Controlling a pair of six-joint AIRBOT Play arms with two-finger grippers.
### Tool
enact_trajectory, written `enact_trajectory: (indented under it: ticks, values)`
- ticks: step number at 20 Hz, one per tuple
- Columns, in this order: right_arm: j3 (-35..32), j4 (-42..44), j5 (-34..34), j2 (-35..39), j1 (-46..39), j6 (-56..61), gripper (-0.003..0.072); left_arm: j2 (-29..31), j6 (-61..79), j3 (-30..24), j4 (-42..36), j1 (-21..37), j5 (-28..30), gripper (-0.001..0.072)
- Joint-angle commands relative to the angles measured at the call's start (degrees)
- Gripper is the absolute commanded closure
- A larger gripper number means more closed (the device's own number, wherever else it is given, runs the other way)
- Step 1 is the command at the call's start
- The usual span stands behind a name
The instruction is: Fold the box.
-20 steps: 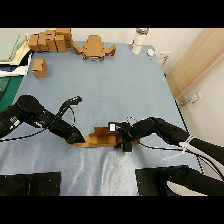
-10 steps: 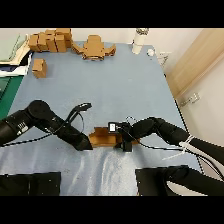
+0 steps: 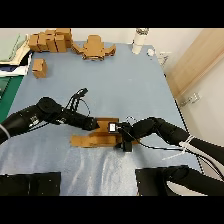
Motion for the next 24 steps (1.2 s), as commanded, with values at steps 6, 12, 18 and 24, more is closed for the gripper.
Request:
enact_trajectory:
  ticks: [6, 12, 18, 24]
  values:
    - [0.07, 0.0, 0.0, 0.02, -0.02, 0.0, 0.0166, -11.67, -2.05, 3.56, 3.52, 0.61, -1.22, 0.0699]
    - [0.07, 0.02, 0.0, 0.02, -0.02, 0.0, 0.0165, -11.93, 0.15, 3.76, 3.65, 0.63, -1.25, 0.0698]
    - [0.07, 0.0, 0.0, 0.02, -0.02, 0.0, 0.0166, -2.93, 17.62, 4.74, 1.92, 8.2, -5.18, 0.0699]
    - [0.07, 0.02, 0.0, 0.02, -0.02, 0.0, 0.0166, 4.66, 40.35, 4.48, 3.48, 14.93, -21.18, 0.0699]
